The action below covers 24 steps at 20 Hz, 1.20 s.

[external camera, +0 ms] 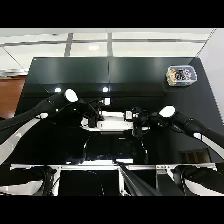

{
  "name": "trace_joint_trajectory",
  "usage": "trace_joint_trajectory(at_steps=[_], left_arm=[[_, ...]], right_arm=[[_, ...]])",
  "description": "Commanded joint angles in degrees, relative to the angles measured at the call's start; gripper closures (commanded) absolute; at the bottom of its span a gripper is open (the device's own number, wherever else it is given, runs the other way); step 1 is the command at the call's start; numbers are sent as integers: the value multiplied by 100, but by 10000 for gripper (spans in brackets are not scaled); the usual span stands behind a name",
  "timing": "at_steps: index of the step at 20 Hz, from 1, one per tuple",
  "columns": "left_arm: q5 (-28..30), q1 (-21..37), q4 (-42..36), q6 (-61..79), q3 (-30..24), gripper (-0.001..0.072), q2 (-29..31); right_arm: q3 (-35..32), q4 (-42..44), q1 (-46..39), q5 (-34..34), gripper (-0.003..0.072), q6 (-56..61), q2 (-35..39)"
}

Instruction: Fold the box and place the chain.

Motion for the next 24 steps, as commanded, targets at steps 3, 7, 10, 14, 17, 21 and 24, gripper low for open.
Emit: trace_joint_trajectory(at_steps=[3,7,10,14,17,21,24], left_arm=[[61,2,-2,-20,4,685,0],[55,2,-2,-22,4,684,2],[57,2,-2,-22,4,684,2],[57,2,-2,-22,4,684,2],[48,2,-2,-22,4,685,2],[37,2,-2,-24,4,684,2],[37,2,-2,-24,4,684,2]], right_arm=[[0,-264,2,-2,-8,369,-144],[11,-378,37,-57,-9,509,-205],[11,-380,37,-57,-9,518,-205],[11,-498,37,-138,-8,844,-205],[11,-793,35,-131,-8,1095,-203],[11,-798,35,-125,-8,1075,-166],[11,-793,35,-26,-8,1078,-57]])
